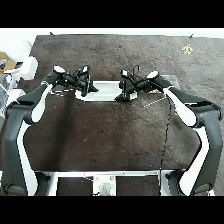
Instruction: Fold the box and place the chain.
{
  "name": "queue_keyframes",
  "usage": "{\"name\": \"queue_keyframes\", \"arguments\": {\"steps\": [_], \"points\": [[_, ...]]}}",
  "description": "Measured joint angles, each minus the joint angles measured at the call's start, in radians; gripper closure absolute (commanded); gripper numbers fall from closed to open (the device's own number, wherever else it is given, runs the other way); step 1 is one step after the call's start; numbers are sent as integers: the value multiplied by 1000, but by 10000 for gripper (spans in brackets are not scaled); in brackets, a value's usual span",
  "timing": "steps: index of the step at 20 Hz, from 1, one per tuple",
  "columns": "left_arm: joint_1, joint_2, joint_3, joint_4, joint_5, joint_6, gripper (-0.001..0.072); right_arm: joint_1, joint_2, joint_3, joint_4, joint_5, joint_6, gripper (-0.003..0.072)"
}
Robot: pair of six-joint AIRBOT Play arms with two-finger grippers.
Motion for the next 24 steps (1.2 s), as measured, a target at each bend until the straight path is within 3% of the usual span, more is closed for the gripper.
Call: {"name": "queue_keyframes", "arguments": {"steps": [21,22,24], "points": [[0,0,0,-5,0,0,697,12,-22,6,5,-11,-45,58],[0,0,0,-5,0,0,696,12,-22,6,4,-11,-46,112],[0,0,0,-5,0,0,696,12,-22,6,4,-11,-47,114]]}}
